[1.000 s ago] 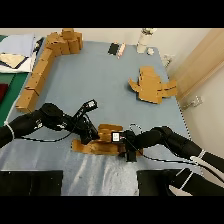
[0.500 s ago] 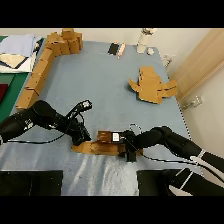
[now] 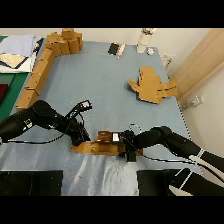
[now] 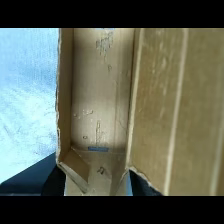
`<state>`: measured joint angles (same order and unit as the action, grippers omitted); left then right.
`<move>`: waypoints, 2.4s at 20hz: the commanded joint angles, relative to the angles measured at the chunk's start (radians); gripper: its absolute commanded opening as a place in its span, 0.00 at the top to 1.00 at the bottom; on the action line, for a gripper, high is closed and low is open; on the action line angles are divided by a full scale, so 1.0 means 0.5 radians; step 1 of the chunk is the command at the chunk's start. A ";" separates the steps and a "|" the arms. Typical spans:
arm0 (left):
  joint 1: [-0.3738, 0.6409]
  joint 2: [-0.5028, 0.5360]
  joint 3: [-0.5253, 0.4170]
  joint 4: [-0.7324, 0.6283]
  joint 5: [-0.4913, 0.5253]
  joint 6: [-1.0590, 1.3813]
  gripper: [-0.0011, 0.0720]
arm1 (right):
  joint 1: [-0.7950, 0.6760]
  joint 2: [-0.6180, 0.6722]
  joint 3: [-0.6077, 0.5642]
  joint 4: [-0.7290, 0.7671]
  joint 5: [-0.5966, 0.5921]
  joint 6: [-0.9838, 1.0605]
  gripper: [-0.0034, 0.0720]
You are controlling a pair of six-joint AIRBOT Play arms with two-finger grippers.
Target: Fold the box.
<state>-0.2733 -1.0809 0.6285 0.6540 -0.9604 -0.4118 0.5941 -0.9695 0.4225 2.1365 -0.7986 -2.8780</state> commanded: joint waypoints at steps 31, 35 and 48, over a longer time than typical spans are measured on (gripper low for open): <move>-0.343 -0.465 0.371 -0.068 0.255 -1.248 0.97 | 0.001 0.056 0.004 -0.009 -0.103 -0.042 0.26; -0.351 -0.594 0.372 -0.030 0.185 -1.249 0.97 | 0.001 0.056 0.004 -0.009 -0.102 -0.042 0.26; -0.101 0.011 0.330 -0.134 -0.117 -0.618 0.97 | 0.001 0.056 0.004 -0.010 -0.102 -0.042 0.26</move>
<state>-0.3653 -1.1931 0.8047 0.5896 -0.9432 -0.8520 0.5945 -0.9421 0.4236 2.1315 -0.8505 -2.8994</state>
